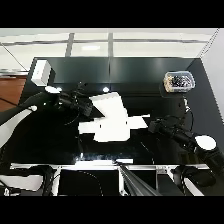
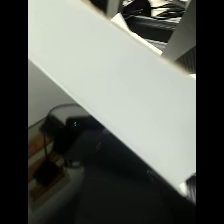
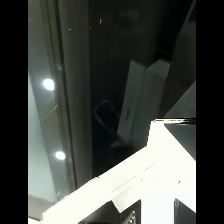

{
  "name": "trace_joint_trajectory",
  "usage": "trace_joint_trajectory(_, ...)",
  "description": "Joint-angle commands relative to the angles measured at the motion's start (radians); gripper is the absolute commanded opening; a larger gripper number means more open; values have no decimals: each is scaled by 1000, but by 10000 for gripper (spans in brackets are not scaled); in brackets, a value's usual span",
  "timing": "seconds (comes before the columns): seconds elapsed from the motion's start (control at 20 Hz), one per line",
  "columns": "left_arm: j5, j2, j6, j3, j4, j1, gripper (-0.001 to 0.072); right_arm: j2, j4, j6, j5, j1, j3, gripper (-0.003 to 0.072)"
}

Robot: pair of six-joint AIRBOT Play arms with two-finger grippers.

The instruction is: Fold the box and place the chain.

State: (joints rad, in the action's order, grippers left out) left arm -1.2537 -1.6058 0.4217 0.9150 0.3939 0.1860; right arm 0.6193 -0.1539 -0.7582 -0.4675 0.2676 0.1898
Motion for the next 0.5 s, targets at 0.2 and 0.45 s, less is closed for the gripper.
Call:
trace_joint_trajectory(0.2,-195,-99,-211,111,63,-2,87,-1,-24,-14,-4,1,-1,7)
trace_joint_trajectory(0.45,-193,-95,-217,129,102,2,25,-1,-123,-89,-17,-25,18,497)
